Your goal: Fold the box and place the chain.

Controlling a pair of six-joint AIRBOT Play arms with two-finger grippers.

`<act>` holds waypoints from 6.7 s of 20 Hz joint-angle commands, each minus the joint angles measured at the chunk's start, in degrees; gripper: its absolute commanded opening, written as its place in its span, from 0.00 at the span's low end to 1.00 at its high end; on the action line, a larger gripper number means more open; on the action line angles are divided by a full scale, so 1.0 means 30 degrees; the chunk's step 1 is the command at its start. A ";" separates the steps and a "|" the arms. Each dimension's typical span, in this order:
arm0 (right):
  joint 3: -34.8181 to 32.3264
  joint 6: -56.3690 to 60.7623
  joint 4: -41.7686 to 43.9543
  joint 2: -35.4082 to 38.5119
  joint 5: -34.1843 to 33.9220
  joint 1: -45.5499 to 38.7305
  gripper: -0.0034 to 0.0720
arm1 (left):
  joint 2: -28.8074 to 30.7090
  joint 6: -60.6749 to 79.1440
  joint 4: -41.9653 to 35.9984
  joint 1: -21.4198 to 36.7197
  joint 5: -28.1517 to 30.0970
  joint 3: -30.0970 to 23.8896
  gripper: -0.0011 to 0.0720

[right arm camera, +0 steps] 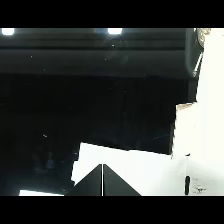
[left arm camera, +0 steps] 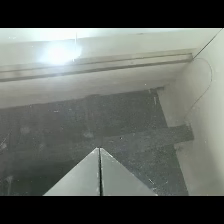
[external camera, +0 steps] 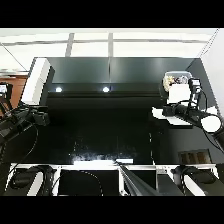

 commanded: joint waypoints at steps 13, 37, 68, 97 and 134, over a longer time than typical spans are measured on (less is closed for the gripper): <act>-0.0007 0.0000 0.0000 0.0007 0.0007 -0.0007 0.07 | 0.0022 0.0007 0.0007 0.0007 0.0007 -0.0007 0.05; 1.0163 -0.1064 -0.3898 -0.9653 0.8131 -1.7762 1.00 | -0.3300 -0.0051 -0.2841 -0.0860 0.2616 -0.0219 0.99; 0.9333 -1.1948 0.9726 -1.1431 1.7427 -1.4251 0.06 | -0.5901 -0.0066 -0.5442 -0.4714 0.3140 -0.0182 0.98; -0.3089 -1.4826 1.4236 -0.3526 1.2407 -0.5362 0.06 | -2.1995 1.0892 -1.3172 -0.7745 -0.9464 0.7322 0.95; 0.5770 -1.1096 0.3534 -0.3483 1.4710 -0.3031 0.67 | -1.9766 2.1070 -0.8043 -1.2313 -0.2084 0.8262 0.05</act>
